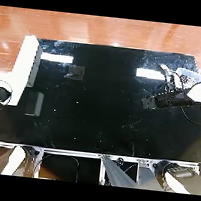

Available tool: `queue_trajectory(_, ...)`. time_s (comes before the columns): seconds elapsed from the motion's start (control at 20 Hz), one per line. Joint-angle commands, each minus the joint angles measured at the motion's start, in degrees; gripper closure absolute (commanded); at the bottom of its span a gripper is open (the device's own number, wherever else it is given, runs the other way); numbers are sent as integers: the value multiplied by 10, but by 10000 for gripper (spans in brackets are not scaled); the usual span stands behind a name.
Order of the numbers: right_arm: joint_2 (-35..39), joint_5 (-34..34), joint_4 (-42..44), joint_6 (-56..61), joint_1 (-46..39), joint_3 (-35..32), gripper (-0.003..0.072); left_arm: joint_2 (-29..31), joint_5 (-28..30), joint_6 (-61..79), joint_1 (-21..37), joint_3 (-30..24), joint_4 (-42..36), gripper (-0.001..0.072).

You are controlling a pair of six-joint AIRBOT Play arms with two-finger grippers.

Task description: Fold the box and place the chain.

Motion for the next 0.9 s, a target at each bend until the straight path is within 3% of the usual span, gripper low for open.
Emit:
queue_trajectory(0.0, 0, -6, 0, -1, 2, 0, 640, -20, -25, 42, 73, -5, 10, 684)
queue_trajectory(0.35, 0, -8, 14, 3, 2, 0, 640, -125, -54, 124, 63, -5, -37, 684)
queue_trajectory(0.75, 0, -29, 15, 21, 2, 0, 640, -181, -134, 133, 14, -5, -51, 683)
queue_trajectory(0.8, 0, -33, 15, 23, 2, 0, 640, -181, -142, 133, 12, -4, -52, 633)
queue_trajectory(0.85, 0, -37, 15, 24, 2, 0, 640, -181, -141, 133, 8, -3, -51, 413)
